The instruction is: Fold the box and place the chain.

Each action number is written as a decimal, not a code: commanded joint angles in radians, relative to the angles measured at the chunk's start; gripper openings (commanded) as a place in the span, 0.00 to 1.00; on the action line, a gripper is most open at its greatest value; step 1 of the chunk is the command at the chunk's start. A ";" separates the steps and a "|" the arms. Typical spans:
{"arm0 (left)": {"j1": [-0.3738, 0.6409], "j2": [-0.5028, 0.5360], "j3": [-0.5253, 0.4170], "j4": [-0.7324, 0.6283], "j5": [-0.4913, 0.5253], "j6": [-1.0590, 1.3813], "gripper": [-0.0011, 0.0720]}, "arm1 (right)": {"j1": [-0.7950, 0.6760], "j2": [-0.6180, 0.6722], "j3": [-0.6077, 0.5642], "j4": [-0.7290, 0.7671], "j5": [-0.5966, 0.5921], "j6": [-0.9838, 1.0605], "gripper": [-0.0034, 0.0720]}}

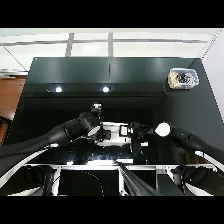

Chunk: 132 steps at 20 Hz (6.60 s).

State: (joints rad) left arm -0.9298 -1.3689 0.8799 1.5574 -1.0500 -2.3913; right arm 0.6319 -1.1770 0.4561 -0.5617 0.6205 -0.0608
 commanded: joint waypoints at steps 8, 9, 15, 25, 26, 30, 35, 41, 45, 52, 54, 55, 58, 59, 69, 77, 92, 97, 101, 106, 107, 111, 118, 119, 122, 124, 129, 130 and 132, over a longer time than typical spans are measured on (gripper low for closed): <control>0.001 -0.011 0.000 -0.021 0.000 0.002 0.07 | 0.000 0.000 0.000 0.000 -0.004 0.000 0.67; 0.001 -0.011 0.000 -0.021 0.000 0.002 0.06 | 0.000 0.000 0.000 0.000 -0.004 0.000 0.67; 0.001 -0.011 0.000 -0.021 0.000 0.002 0.06 | 0.000 0.007 0.000 0.003 -0.003 0.003 0.98; 0.001 -0.011 0.000 -0.021 -0.002 0.002 0.06 | -0.002 0.187 0.000 -0.380 0.068 0.266 0.97; 0.001 -0.011 0.000 -0.022 -0.002 0.002 0.06 | -0.002 0.187 0.000 -0.370 0.055 0.266 0.97; 0.001 -0.011 0.000 -0.021 0.002 0.002 0.06 | -0.002 0.182 0.000 -0.291 0.049 0.266 0.59; 0.001 -0.011 0.000 -0.021 0.002 0.002 0.06 | 0.000 0.147 0.000 -0.177 0.049 0.267 0.31; 0.001 -0.011 0.000 -0.022 0.002 0.002 0.06 | 0.001 0.113 0.000 -0.038 0.028 0.266 0.31; 0.000 -0.011 0.000 -0.022 0.002 0.001 0.06 | 0.023 0.092 0.000 0.011 -0.018 0.266 0.31; 0.001 -0.011 0.000 -0.022 0.002 0.001 0.06 | 0.041 0.061 0.000 0.017 -0.045 0.267 0.63; 0.001 -0.011 0.000 -0.022 0.001 0.002 0.06 | 0.041 0.061 0.000 0.004 -0.038 0.272 0.38; 0.001 -0.011 0.000 -0.022 0.001 0.001 0.06 | 0.041 0.061 0.000 0.002 -0.039 0.274 0.51; 0.001 -0.011 0.000 -0.022 0.002 0.001 0.06 | 0.025 0.095 0.001 -0.148 0.009 0.442 0.13; 0.001 -0.011 0.000 -0.026 0.002 0.001 0.06 | -0.008 0.130 0.003 -0.213 0.068 0.572 0.11; 0.001 -0.011 0.000 -0.033 -0.003 0.001 0.06 | -0.808 0.275 -0.120 -0.272 0.431 1.362 0.11; 0.001 -0.011 0.000 -0.032 0.003 0.001 0.06 | -0.450 0.103 -0.170 0.047 0.299 1.308 0.11; 0.001 -0.011 0.000 -0.029 0.002 0.001 0.06 | -0.298 0.092 -0.011 0.160 0.362 1.146 0.97; 0.001 -0.011 0.000 -0.024 0.002 0.001 0.06 | -0.109 0.092 0.049 -0.038 0.209 1.445 0.83; 0.001 -0.011 0.000 -0.024 0.003 0.001 0.06 | 0.002 0.092 0.156 -0.301 0.183 1.735 0.60; 0.001 -0.011 0.000 -0.024 0.003 0.001 0.06 | 0.065 0.087 0.212 -0.478 0.194 1.928 0.58; 0.001 -0.011 0.000 -0.024 0.002 0.001 0.06 | 0.077 0.081 0.223 -0.508 0.200 1.957 0.57; 0.001 -0.011 0.000 -0.024 0.002 0.001 0.06 | 0.148 0.017 0.287 -0.669 0.265 2.089 0.53; 0.001 -0.011 0.000 -0.021 0.002 0.001 0.06 | 0.201 -0.029 0.336 -0.786 0.319 2.324 0.43; 0.001 -0.011 0.000 -0.021 0.002 0.001 0.06 | 0.207 -0.039 0.351 -0.787 0.330 2.333 0.38; 0.001 -0.011 0.000 -0.021 0.001 0.001 0.06 | 0.241 -0.098 0.411 -0.814 0.383 2.359 0.38; 0.001 -0.011 0.000 -0.021 0.000 0.001 0.06 | 0.257 -0.138 0.439 -0.828 0.449 2.383 0.38; 0.001 -0.011 0.000 -0.021 -0.003 0.001 0.06 | 0.262 -0.159 0.440 -0.841 0.433 2.453 0.38; 0.001 -0.011 0.000 -0.021 -0.003 0.002 0.06 | 0.262 -0.165 0.440 -0.845 0.433 2.465 0.38; 0.001 -0.011 0.000 -0.021 -0.003 0.002 0.06 | 0.262 -0.181 0.440 -0.843 0.433 2.472 0.38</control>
State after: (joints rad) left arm -0.9298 -1.3796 0.8806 1.5360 -1.0500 -2.3901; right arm 0.8909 -1.3388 0.8928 -1.3968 1.0492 2.3798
